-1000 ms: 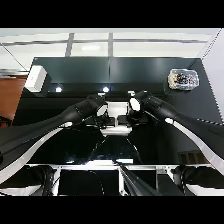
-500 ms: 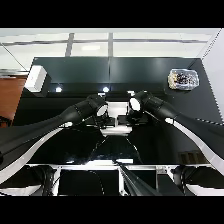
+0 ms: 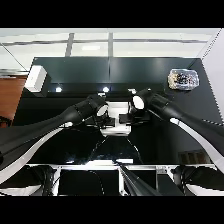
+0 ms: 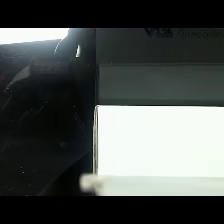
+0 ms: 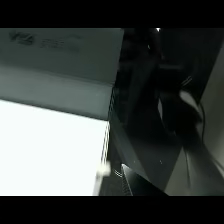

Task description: Fold the box and place the chain.

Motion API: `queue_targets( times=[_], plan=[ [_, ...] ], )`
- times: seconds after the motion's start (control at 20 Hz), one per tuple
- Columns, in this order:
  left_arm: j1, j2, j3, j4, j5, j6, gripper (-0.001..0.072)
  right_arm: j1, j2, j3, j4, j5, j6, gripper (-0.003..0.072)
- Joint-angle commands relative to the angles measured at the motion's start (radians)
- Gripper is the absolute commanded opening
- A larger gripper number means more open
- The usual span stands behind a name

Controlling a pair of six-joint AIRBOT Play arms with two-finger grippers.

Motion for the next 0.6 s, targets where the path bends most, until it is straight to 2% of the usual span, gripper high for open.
queue_targets(
  times=[0.0, 0.1, 0.2, 0.35, 0.4, 0.45, 0.55],
  plan=[
    [0.004, -0.001, 0.000, 0.001, -0.006, -0.001, 0.0027, -0.014, 0.108, 0.001, -0.011, 0.065, -0.112, 0.0282],
    [0.007, -0.001, 0.000, 0.001, -0.016, -0.001, 0.0027, -0.014, 0.210, 0.001, -0.092, 0.106, -0.148, 0.0281],
    [0.011, -0.001, 0.000, 0.001, -0.015, -0.001, 0.0027, -0.030, 0.312, 0.000, -0.254, 0.127, -0.153, 0.0281],
    [0.028, -0.001, 0.000, 0.000, -0.012, -0.001, 0.0027, -0.127, 0.380, -0.002, -0.629, 0.121, -0.150, 0.0279],
    [0.033, -0.001, -0.001, 0.000, -0.017, -0.001, 0.0027, -0.186, 0.379, -0.012, -0.710, 0.076, -0.150, 0.0279],
    [0.037, -0.001, 0.000, 0.000, -0.022, -0.001, 0.0027, -0.267, 0.379, -0.034, -0.746, -0.017, -0.150, 0.0279],
    [0.040, -0.001, 0.000, -0.003, -0.024, -0.001, 0.0027, -0.449, 0.372, -0.093, -0.727, -0.242, -0.089, 0.0282]
  ],
)
